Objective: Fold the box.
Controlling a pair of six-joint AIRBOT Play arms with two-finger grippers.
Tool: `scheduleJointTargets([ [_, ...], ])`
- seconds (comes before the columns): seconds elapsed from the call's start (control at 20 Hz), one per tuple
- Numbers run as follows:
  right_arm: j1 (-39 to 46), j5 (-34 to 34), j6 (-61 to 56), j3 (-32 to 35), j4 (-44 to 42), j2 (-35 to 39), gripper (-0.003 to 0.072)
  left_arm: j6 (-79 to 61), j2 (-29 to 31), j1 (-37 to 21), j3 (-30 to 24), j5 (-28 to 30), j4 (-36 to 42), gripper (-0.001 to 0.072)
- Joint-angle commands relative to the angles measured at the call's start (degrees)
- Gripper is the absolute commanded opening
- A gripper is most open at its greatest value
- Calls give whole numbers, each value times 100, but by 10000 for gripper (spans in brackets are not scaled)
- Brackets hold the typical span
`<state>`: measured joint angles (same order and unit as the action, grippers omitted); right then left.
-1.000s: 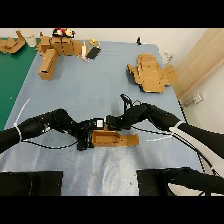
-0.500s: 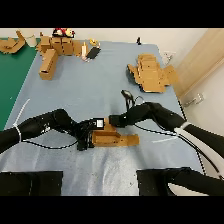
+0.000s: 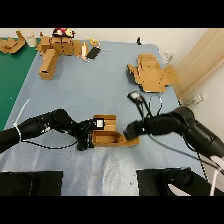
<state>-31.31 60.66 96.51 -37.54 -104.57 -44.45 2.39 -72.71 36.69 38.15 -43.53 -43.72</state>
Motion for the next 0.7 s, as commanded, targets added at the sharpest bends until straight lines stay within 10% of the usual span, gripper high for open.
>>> scheduleJointTargets([
  [0.0, -428, 782, 1462, 496, 142, 435, 124, 0, -4, 4, -2, 2, 0, 424],
  [0.1, -448, 363, 1932, 533, 588, 258, 499, 0, -4, 4, -2, 2, 0, 424],
  [0.65, -452, -1276, 4118, 487, 63, -732, 499, 0, -4, 4, -2, 2, 0, 424],
])
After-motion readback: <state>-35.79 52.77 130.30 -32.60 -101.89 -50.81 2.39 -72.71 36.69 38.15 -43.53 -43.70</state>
